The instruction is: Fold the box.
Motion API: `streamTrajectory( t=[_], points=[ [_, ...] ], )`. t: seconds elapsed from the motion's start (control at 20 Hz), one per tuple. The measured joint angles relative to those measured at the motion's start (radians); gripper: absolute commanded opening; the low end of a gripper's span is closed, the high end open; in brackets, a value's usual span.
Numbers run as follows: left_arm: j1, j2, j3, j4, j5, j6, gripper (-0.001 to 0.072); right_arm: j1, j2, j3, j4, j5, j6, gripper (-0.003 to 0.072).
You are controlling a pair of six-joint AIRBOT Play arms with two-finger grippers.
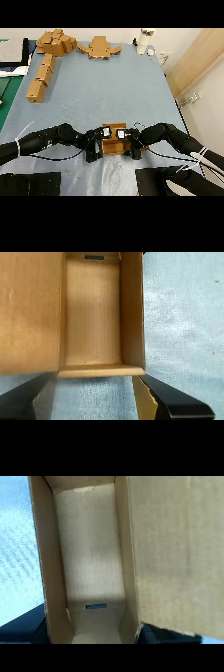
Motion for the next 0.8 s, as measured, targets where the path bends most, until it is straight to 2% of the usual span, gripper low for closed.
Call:
streamTrajectory(
  t=[0.4, 0.8],
  points=[
    [-0.040, -0.001, 0.000, -0.004, 0.064, -0.018, 0.0697, 0.000, 0.000, 0.000, 0.000, 0.000, 0.000, 0.0556],
    [-0.065, -0.021, 0.000, -0.005, 0.074, -0.021, 0.0696, 0.000, 0.000, 0.000, 0.000, 0.000, -0.001, 0.0556]
  ],
)
